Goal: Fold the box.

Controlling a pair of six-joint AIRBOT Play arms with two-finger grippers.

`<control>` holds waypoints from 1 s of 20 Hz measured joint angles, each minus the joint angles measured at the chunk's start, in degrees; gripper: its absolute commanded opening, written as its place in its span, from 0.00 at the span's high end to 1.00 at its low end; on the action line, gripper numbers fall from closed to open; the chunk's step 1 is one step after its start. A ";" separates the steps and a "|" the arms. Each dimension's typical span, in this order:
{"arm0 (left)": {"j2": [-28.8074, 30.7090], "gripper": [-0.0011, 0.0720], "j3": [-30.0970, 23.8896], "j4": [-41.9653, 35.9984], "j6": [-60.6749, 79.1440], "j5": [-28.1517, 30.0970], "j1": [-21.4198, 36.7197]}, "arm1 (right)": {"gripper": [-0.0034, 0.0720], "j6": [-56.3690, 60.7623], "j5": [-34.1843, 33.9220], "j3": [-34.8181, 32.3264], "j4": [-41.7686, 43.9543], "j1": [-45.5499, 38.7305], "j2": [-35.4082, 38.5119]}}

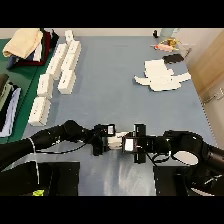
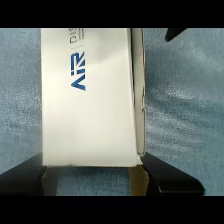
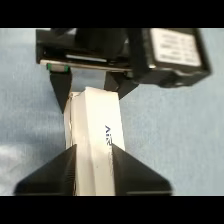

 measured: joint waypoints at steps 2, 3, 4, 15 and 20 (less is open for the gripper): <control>0.00 0.37 0.00 0.00 0.00 -0.02 0.00 | 0.95 6.21 -1.20 -0.04 0.26 0.00 0.70; 0.00 0.37 0.00 0.00 -0.02 -0.02 0.00 | 0.95 10.21 -2.27 -0.26 0.31 0.00 0.81; 0.00 0.37 0.00 0.00 -0.02 -0.02 0.00 | 0.95 14.05 -4.20 -0.72 0.44 -0.02 0.85; 0.00 0.37 0.00 -0.04 -0.02 -0.02 0.00 | 0.95 33.18 -23.71 -11.63 12.59 0.42 0.92; 0.00 0.37 0.00 -0.02 0.00 0.00 0.00 | 0.95 33.97 -24.20 -14.58 16.33 1.14 0.94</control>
